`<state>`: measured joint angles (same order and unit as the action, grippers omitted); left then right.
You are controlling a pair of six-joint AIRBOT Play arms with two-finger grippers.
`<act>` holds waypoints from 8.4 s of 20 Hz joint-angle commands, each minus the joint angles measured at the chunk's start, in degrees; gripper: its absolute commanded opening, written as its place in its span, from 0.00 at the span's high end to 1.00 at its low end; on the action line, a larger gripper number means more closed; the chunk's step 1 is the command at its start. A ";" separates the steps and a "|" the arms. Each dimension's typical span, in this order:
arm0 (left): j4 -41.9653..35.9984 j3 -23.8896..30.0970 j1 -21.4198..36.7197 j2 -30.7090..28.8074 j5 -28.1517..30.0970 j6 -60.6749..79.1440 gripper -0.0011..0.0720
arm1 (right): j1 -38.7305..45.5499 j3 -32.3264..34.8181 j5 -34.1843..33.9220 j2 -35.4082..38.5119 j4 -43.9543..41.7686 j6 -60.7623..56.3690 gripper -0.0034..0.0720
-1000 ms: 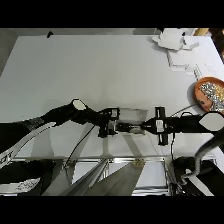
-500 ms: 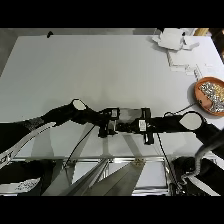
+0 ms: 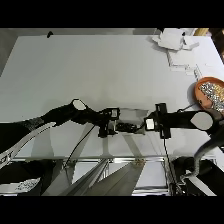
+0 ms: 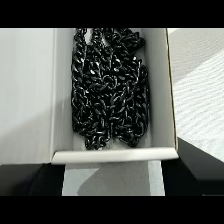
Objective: Fold the box and place the chain.
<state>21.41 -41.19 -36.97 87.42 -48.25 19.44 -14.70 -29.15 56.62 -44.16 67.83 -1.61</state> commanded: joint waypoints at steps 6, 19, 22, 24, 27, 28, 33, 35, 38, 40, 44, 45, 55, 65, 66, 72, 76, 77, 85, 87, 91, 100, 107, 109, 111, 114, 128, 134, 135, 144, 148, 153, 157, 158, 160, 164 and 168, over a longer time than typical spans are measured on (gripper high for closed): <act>0.02 0.00 -0.04 -0.02 0.02 0.00 0.61 | 14.23 1.64 -2.54 -11.50 2.99 8.33 0.57; 0.02 0.00 -0.04 -0.02 0.00 0.00 0.61 | 14.23 1.66 -6.71 -18.32 -0.70 14.08 0.93; 0.02 0.00 -0.04 -0.02 0.00 0.02 0.61 | 14.23 1.66 -2.97 -14.16 -0.42 14.03 0.93; 0.02 0.00 -0.04 -0.02 0.00 0.00 0.61 | 14.21 1.66 -0.11 -8.09 -1.29 13.40 0.93; 0.02 0.00 -0.04 -0.02 0.00 0.00 0.61 | 13.81 1.68 4.02 1.79 -10.91 13.46 0.93; 0.02 0.00 -0.04 -0.02 0.02 0.00 0.61 | 12.92 1.73 5.62 4.48 -15.43 13.46 0.93; 0.02 0.00 -0.04 -0.02 0.02 0.00 0.61 | 3.26 1.88 6.86 9.18 -34.25 13.49 0.93; 0.02 0.00 -0.04 -0.02 0.02 0.00 0.61 | -1.44 2.16 3.30 8.81 -35.78 13.44 0.93; 0.02 0.00 -0.04 -0.02 0.00 0.00 0.61 | -8.02 3.26 -2.82 6.49 -35.60 11.26 0.93; 0.02 0.00 -0.04 -0.02 0.00 0.00 0.61 | -10.71 3.26 -5.88 2.97 -35.23 8.63 0.92; 0.02 0.00 -0.04 -0.02 0.02 0.02 0.61 | -11.65 3.19 -10.97 -1.33 -34.40 8.68 0.70; 0.02 0.00 -0.04 -0.02 0.02 0.00 0.61 | -11.65 2.91 -10.88 -0.46 -31.93 8.68 0.71; 0.02 0.00 -0.02 -0.02 0.00 0.00 0.61 | 13.81 -0.31 -2.12 4.85 -3.13 2.51 0.71; 0.02 0.00 -0.02 -0.02 0.02 0.02 0.61 | 19.69 -0.17 -10.78 -14.23 -2.10 9.92 0.72; 0.02 0.00 -0.04 -0.02 0.02 0.00 0.61 | 19.69 -0.17 -11.52 -15.54 -2.10 9.92 0.72; 0.02 0.00 -0.04 -0.02 0.00 0.00 0.61 | 19.69 -0.17 -15.43 -20.17 -2.16 11.15 0.72; 0.02 0.00 -0.04 -0.02 0.00 0.00 0.61 | 19.69 -0.17 -15.69 -21.00 -2.19 11.17 0.72; 0.02 0.00 -0.04 -0.02 0.00 0.00 0.61 | 19.69 -0.17 -15.78 -21.24 -2.19 11.17 0.72; 0.02 0.00 -0.04 -0.02 0.02 0.00 0.61 | 19.69 -0.20 -12.15 -22.88 -2.27 11.15 0.93; 0.02 0.00 -0.04 -0.02 0.02 0.00 0.61 | 19.69 -0.17 -9.94 -22.62 -2.27 11.15 0.93; 0.02 0.00 -0.04 -0.02 0.00 0.00 0.61 | 19.69 -0.13 -5.18 -20.74 -2.29 11.15 0.93; 0.02 0.00 -0.02 -0.02 0.02 0.00 0.61 | 19.69 4.92 -2.93 -14.45 -2.36 11.15 0.91; 0.02 0.00 -0.04 -0.02 0.02 0.00 0.61 | 19.69 4.92 -2.38 -10.43 -6.62 11.15 0.59; 0.02 0.00 -0.04 -0.02 0.00 0.00 0.61 | 19.69 4.92 -2.40 -10.43 -6.60 11.17 0.59; 0.02 0.00 -0.04 -0.02 0.00 0.02 0.61 | 19.69 4.96 -2.38 -10.51 -6.60 11.17 0.59; 0.02 0.00 -0.04 -0.02 0.02 0.00 0.61 | 19.69 6.10 -2.38 -10.88 -6.62 12.59 0.62; 0.02 0.00 -0.04 -0.02 0.00 0.00 0.61 | 19.69 7.26 -1.22 -11.91 -6.16 13.68 0.93; 0.02 0.00 -0.04 -0.02 0.00 0.00 0.61 | 17.75 7.26 3.91 2.47 -14.08 13.51 0.93; 0.02 0.00 -0.04 -0.02 0.02 0.00 0.61 | 15.96 7.26 5.75 5.11 -17.35 13.51 0.93; 0.02 0.00 -0.04 -0.02 0.00 0.02 0.61 | 0.94 7.26 2.10 9.25 -38.23 -0.44 0.93; 0.02 0.00 -0.04 -0.02 0.00 0.00 0.61 | -4.68 7.26 -11.56 9.07 -44.68 -6.38 0.93; 0.02 0.00 -0.04 -0.02 0.00 0.00 0.61 | -9.94 7.26 -15.54 4.55 -43.12 -9.40 0.93; 0.02 0.00 -0.04 -0.02 0.00 0.00 0.61 | -10.34 7.10 -14.01 -2.54 -38.64 -14.71 0.90; 0.02 0.00 -0.04 -0.02 0.00 0.00 0.61 | -10.34 6.38 -12.22 -3.32 -37.70 -14.71 0.78; 0.02 0.00 -0.04 -0.02 0.00 0.00 0.61 | -10.34 1.53 -5.92 -4.74 -33.59 -15.91 0.62; 0.02 0.00 -0.04 -0.02 0.00 0.00 0.61 | -10.27 -16.94 3.10 -8.52 -17.40 -26.43 0.86; 0.02 0.00 -0.04 -0.02 0.04 0.00 0.61 | -7.17 -25.22 -0.81 -15.13 -12.96 -27.36 0.93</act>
<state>21.41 -41.19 -36.99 87.42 -48.25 19.44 -23.62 -48.45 56.40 -55.16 49.15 -26.26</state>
